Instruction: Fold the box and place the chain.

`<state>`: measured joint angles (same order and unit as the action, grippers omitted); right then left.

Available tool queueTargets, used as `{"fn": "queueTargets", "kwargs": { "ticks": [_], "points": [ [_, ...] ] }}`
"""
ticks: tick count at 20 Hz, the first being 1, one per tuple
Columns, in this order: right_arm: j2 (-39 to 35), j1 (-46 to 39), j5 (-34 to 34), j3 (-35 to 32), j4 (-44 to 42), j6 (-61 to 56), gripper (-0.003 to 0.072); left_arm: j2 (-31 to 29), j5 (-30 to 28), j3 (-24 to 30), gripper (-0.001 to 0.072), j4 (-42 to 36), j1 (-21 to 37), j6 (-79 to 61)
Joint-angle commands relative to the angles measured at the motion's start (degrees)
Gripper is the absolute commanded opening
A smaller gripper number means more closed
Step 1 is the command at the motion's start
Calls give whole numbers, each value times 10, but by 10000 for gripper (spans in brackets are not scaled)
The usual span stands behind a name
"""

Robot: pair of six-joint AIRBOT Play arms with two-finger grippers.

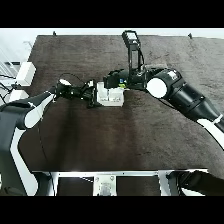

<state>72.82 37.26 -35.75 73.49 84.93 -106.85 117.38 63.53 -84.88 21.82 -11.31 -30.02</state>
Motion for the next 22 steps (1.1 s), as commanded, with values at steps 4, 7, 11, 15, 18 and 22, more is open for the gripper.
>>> {"fn": "queueTargets", "kwargs": {
  "ticks": [4,7,11,15,18,22],
  "points": [
    [92,0,118,-57,-4,-12,4,0,0,0,349,0,1,0],
    [161,-2,126,-57,-3,-12,7,0,0,0,349,0,1,0],
    [180,-36,160,-55,-2,-12,8,0,0,0,349,0,1,0],
    [144,-71,88,-50,-2,18,630,0,0,0,349,0,1,0],
    [98,-91,11,-51,1,66,631,0,0,0,349,0,1,0],
    [73,-162,4,-63,48,68,630,0,0,0,348,0,1,0]
  ]
}}
